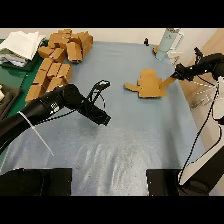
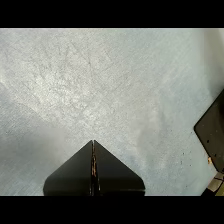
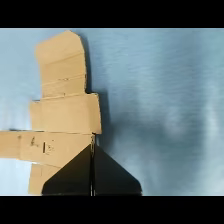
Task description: Fold the box.
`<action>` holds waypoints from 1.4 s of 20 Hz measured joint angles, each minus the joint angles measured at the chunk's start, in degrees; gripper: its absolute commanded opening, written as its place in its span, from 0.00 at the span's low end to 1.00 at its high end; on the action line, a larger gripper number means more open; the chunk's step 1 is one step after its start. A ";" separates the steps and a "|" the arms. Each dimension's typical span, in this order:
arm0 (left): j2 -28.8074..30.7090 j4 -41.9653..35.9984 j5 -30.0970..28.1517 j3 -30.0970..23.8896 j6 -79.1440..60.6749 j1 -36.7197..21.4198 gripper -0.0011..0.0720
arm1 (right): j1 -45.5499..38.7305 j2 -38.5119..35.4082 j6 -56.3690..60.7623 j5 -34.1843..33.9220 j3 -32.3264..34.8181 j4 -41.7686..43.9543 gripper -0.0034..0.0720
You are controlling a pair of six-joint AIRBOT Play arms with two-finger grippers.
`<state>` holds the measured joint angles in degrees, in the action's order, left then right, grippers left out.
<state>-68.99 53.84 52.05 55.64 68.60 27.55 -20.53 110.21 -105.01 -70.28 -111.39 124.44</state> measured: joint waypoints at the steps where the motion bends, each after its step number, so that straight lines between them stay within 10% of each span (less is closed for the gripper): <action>1: 0.00 0.00 0.00 0.00 0.00 0.00 0.03 | 0.61 -2.01 -0.09 -0.35 1.90 0.11 0.04; 14: 0.00 -0.02 -0.02 0.00 0.00 0.02 0.03 | 12.76 -44.22 4.61 18.75 64.43 -0.66 0.06; 16: 0.00 -0.02 -0.44 0.00 0.00 0.00 0.03 | 14.34 -48.24 6.03 20.74 71.78 -0.76 0.37; 28: 0.00 -0.07 -1.95 0.00 0.00 0.02 0.03 | 15.82 -40.35 5.49 12.61 67.98 -2.08 0.44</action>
<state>-68.99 53.78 50.11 55.64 68.60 27.57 -4.71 69.87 -99.53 -57.67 -43.42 122.37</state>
